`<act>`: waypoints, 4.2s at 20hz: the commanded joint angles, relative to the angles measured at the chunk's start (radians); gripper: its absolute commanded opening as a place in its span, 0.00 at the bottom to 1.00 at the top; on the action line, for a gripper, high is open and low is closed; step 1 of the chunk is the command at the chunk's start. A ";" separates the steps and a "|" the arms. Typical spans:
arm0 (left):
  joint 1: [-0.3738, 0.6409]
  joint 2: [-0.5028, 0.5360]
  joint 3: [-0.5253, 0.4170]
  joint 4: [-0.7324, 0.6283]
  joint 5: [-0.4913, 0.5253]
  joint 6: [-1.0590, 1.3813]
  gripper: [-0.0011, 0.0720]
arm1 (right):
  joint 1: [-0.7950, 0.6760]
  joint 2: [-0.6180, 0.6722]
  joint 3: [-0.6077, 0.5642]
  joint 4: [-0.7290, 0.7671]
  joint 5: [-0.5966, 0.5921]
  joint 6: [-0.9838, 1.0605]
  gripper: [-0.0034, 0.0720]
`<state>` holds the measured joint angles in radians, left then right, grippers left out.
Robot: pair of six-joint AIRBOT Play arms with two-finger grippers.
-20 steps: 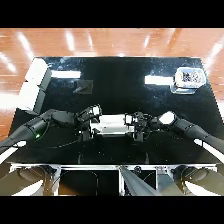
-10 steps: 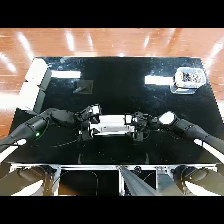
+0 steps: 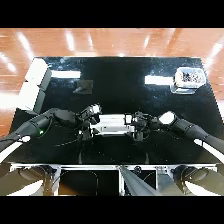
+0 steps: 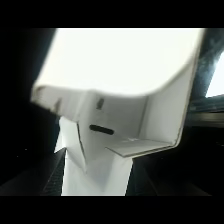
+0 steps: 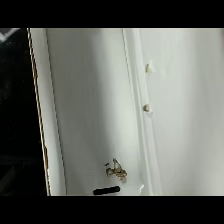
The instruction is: Fold the box and place the chain.
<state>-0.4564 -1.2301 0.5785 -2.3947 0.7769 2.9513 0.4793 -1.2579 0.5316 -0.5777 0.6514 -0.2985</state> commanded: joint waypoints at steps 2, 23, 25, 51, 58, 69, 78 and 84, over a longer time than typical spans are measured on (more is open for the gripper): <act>-0.014 -0.011 0.001 -0.018 0.001 0.000 0.67 | 0.001 0.000 0.000 0.000 0.002 0.001 0.77; -0.095 -0.017 0.028 -0.057 -0.076 0.000 0.50 | 0.001 0.000 0.000 0.000 0.002 0.001 0.77; -0.095 -0.018 0.028 -0.057 -0.086 0.000 0.46 | 0.001 0.000 0.000 0.000 0.002 0.001 0.77; -0.021 0.061 0.051 0.089 -0.065 -0.208 0.05 | 0.001 0.000 0.000 0.000 -0.001 0.004 0.77; 0.281 0.252 0.051 0.313 0.192 -0.729 0.05 | 0.001 0.000 0.000 0.000 -0.001 0.004 0.77; 0.596 0.084 0.020 0.234 0.401 -1.111 0.05 | 0.001 0.000 0.000 0.000 -0.001 0.004 0.77; 0.520 -0.100 -0.007 0.003 0.373 -0.909 0.05 | 0.001 0.000 0.000 0.000 -0.002 0.004 0.77; 0.477 -0.101 -0.087 -0.146 0.310 -0.756 0.05 | 0.001 0.000 0.000 0.000 -0.002 0.004 0.77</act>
<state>0.0360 -1.3266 0.5262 -2.4462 1.1137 2.1014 0.4793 -1.2579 0.5316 -0.5777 0.6502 -0.2951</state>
